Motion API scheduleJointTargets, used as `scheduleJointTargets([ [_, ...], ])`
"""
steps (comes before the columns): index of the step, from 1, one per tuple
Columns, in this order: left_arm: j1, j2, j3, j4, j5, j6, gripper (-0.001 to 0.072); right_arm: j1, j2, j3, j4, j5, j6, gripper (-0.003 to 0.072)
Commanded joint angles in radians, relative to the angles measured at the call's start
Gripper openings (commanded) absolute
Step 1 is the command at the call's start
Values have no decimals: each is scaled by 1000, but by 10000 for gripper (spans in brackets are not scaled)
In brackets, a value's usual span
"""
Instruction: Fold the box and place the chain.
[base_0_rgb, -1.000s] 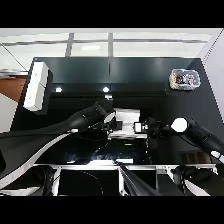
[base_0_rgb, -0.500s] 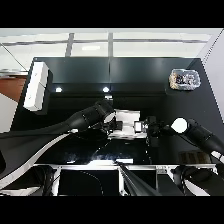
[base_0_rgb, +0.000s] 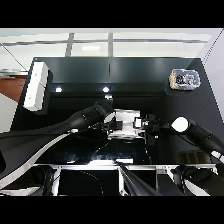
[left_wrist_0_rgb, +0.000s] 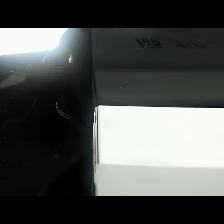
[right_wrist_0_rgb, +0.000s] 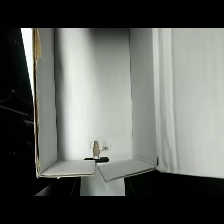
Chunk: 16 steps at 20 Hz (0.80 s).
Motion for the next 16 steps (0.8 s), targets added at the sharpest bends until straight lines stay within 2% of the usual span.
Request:
scheduleJointTargets([
  [1,1,0,0,0,3,0,32,0,0,0,87,6,-2,253],
  [2,1,0,0,0,3,0,32,1,0,0,102,8,2,184],
  [7,1,0,0,-1,3,0,32,1,-21,0,186,8,9,183],
  [16,1,0,0,0,2,0,32,0,-47,0,171,0,8,189],
])
